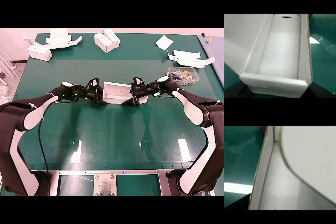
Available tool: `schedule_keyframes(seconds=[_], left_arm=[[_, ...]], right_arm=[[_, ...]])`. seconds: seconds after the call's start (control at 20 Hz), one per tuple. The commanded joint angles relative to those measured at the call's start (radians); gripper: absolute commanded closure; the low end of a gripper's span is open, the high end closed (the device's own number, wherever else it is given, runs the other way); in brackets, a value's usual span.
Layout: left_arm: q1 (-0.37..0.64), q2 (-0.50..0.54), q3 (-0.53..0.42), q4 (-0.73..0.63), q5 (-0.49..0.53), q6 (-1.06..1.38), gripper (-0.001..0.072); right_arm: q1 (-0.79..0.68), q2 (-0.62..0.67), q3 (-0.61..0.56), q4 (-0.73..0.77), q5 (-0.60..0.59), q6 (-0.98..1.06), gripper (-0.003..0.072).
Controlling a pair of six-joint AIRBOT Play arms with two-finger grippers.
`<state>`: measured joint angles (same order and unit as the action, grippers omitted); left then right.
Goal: Fold the box and place the chain.
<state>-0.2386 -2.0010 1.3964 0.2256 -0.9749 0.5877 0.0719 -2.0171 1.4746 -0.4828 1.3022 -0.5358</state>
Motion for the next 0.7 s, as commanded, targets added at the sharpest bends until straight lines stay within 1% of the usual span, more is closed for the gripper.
schedule_keyframes(seconds=[0.0, 0.05, 0.65], left_arm=[[0.0, 0.0, 0.0, 0.007, -0.038, 0.017, 0.0196], [0.0, 0.0, 0.0, 0.008, -0.044, 0.016, 0.0244], [0.0, 0.0, 0.0, 0.006, -0.047, 0.016, 0.0241]], right_arm=[[0.001, 0.0, 0.0, 0.003, -0.003, 0.001, 0.0094], [0.001, 0.0, 0.0, 0.003, -0.003, 0.001, 0.0094], [0.001, 0.0, 0.0, 0.003, -0.003, 0.001, 0.0094]])
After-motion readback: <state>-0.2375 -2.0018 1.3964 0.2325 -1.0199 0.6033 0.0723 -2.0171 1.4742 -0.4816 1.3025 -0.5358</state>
